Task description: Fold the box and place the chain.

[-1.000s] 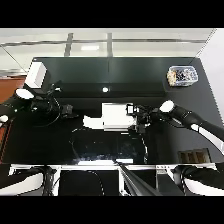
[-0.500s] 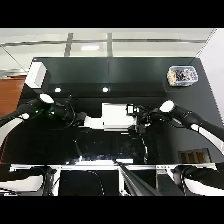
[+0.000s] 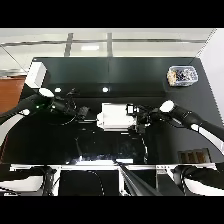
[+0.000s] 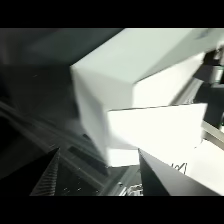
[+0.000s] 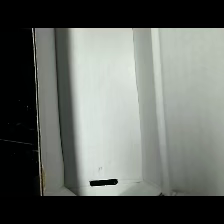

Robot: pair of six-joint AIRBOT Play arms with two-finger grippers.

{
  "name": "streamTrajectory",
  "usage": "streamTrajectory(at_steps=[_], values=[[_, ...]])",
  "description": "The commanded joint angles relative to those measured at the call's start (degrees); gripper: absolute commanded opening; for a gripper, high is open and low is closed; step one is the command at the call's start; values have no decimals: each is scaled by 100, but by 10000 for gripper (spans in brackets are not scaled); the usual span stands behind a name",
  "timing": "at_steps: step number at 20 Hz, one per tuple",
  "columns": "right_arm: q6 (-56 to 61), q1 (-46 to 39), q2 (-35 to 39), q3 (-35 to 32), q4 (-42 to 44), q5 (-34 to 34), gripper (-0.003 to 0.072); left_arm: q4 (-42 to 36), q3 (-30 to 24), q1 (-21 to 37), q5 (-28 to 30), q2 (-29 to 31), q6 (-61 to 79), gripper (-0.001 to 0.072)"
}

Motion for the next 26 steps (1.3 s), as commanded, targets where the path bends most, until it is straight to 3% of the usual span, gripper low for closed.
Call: streamTrajectory(at_steps=[1,4,7,11,15,17,26], values=[[0,-2,-2,4,2,2,262,-87,203,-264,55,-2,-44,571],[0,-2,-2,4,2,2,262,35,481,-544,181,0,-568,483],[0,-2,-2,4,2,2,263,870,942,-844,195,0,-1681,483],[0,-2,-2,4,2,2,262,1152,1226,-1222,387,0,-2245,482],[0,-2,-2,4,2,0,262,1781,1287,-1515,579,4,-2911,477],[0,-2,-2,4,2,2,263,1851,1287,-1659,678,4,-2959,391],[0,-2,-2,4,2,2,262,2771,1287,-2061,1067,-2,-3873,391]])
